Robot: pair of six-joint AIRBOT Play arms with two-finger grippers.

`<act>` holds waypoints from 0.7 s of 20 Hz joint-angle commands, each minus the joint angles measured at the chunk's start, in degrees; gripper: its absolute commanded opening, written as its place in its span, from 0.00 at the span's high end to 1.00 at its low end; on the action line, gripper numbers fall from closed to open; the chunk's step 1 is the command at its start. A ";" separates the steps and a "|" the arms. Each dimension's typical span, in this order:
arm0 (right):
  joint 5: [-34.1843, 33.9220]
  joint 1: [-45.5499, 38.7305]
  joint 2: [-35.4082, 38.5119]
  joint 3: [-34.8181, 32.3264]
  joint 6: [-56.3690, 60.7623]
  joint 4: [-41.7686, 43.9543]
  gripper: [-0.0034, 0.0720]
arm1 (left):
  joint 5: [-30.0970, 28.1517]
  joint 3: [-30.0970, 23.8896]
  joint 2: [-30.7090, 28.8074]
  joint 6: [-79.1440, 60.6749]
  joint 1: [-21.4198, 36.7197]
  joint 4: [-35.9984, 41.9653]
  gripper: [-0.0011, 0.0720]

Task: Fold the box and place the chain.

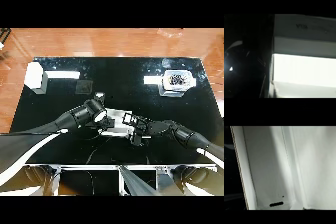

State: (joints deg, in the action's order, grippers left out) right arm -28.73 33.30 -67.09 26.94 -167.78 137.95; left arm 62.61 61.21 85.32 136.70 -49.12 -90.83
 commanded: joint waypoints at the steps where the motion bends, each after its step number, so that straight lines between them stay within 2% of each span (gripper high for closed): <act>1: 0.00 0.02 -0.02 0.02 0.02 0.02 0.67 | -0.55 0.07 0.04 0.17 0.07 -0.02 0.56; 13: 0.02 0.02 -0.02 0.02 0.00 0.02 0.67 | -0.59 0.07 0.68 0.22 0.07 0.00 0.57; 14: 0.02 0.02 -0.02 0.02 0.00 0.02 0.67 | -0.59 0.07 0.68 0.20 0.04 0.00 0.63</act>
State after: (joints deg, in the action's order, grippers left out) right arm -28.73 33.30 -67.09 26.94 -167.78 137.95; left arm 62.08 61.21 85.95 136.90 -49.12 -90.83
